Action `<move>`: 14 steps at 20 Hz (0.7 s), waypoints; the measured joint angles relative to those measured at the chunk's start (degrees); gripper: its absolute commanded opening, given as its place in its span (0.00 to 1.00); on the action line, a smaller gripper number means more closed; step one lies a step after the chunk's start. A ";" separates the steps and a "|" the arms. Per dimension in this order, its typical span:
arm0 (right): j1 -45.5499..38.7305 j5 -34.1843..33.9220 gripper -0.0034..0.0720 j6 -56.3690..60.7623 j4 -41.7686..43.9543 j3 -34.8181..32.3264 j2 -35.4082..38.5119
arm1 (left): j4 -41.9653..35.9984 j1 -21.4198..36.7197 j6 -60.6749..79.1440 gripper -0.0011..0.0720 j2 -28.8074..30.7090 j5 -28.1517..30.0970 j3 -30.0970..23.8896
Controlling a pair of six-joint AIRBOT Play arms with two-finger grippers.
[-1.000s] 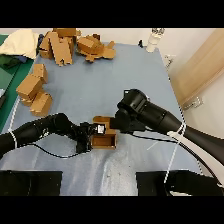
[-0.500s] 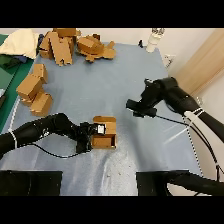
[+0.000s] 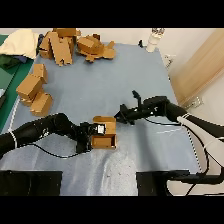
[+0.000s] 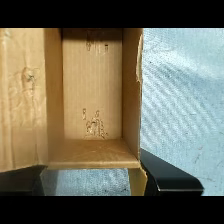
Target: Fold the box.
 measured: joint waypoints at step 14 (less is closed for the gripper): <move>11.82 10.69 0.05 -29.55 1.20 -20.24 24.72 | -0.02 0.00 0.00 0.43 0.00 -0.04 0.00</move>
